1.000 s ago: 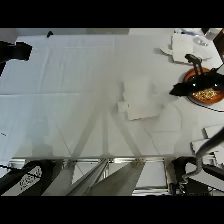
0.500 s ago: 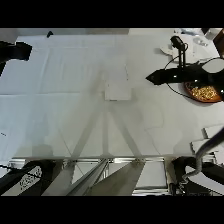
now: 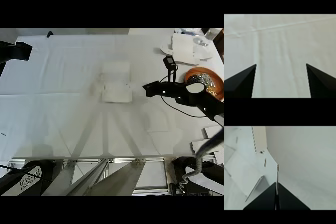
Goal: Fold the box and place the chain.
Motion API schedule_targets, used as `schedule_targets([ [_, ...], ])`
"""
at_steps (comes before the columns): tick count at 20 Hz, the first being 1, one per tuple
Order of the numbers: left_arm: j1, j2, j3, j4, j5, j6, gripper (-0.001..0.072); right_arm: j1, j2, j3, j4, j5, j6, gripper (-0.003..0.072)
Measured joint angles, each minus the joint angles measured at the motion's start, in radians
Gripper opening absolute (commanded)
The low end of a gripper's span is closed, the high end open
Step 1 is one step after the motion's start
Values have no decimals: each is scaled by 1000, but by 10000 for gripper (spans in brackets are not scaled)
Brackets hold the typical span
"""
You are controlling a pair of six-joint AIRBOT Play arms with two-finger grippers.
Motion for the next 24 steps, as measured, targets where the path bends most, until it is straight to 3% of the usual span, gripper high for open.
schedule_targets([
  [8, 0, 0, 0, 0, 0, 0, 696, 1, -103, -43, 154, -98, -181, 10],
  [14, 0, 0, 0, 0, 0, 0, 696, 1, -136, -46, 297, -84, -279, 10],
  [24, 0, 0, 0, 0, 0, 0, 696, 1, -142, -46, 341, -42, -300, 11],
])
